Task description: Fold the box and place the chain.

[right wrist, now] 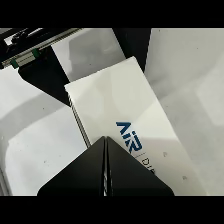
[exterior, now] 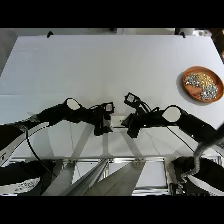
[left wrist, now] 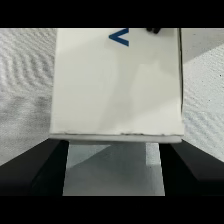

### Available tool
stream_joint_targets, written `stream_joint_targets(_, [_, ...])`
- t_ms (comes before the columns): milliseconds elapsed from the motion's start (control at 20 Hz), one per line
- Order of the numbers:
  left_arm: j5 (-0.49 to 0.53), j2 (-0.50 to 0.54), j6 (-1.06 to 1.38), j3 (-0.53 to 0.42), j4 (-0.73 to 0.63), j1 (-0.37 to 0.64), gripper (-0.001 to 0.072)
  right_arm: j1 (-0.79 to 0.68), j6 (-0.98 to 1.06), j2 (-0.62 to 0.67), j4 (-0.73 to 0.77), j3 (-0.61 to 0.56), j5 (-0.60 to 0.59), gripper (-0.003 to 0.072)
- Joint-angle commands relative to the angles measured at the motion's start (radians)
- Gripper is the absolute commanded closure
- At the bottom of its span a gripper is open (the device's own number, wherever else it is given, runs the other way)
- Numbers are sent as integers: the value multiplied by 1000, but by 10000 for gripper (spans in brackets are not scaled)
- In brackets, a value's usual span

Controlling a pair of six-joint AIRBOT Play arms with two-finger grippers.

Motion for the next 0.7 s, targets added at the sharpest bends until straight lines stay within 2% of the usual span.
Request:
stream_joint_targets(0, [0,0,-1,1,-2,0,419,-1,-26,-1,13,-35,-14,673])
stream_joint_targets(500, [0,0,-1,1,-2,0,419,-1,-61,-22,34,-58,-53,673])
stream_joint_targets(650, [0,0,-1,1,-2,0,419,-1,-65,16,63,-38,-57,670])
